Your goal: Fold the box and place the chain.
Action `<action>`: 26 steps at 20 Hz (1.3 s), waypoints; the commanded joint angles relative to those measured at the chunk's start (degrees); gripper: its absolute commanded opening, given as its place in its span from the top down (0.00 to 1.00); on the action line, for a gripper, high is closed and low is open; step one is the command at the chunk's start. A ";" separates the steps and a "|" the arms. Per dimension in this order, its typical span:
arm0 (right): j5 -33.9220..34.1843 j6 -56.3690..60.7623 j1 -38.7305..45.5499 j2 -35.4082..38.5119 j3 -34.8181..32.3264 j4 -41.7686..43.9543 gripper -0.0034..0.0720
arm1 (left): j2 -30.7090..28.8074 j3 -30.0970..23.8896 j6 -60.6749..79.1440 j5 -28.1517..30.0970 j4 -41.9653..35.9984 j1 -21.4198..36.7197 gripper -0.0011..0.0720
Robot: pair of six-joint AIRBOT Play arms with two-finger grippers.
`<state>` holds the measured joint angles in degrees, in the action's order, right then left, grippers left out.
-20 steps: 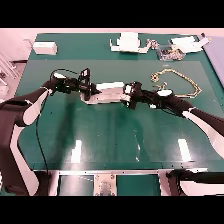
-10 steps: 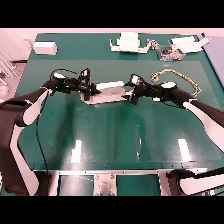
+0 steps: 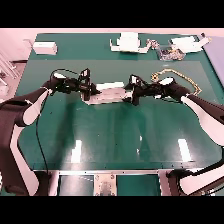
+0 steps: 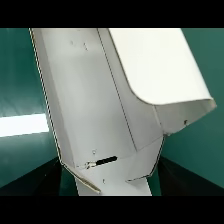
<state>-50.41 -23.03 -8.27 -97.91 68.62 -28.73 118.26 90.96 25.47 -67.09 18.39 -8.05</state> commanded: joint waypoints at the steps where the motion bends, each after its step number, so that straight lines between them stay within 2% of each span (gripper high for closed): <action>1: -2.47 0.33 0.26 -1.79 2.86 -1.77 0.06 | -0.04 -0.02 0.02 0.04 0.13 0.00 0.96; 5: -6.14 0.61 0.17 -4.90 7.30 -1.77 0.06 | -0.04 -0.02 0.04 0.07 0.59 0.00 0.96; 13: -11.19 0.76 0.17 -9.46 11.50 -2.43 0.06 | -0.02 -0.02 0.04 0.09 0.76 0.00 0.96; 19: -15.13 2.78 -0.79 -10.19 11.98 -2.40 0.06 | -0.04 -0.02 0.07 0.33 2.51 0.00 0.96; 26: -14.56 3.04 -1.03 -11.30 12.02 -2.12 0.06 | -0.04 -0.02 0.04 0.28 2.47 0.00 0.96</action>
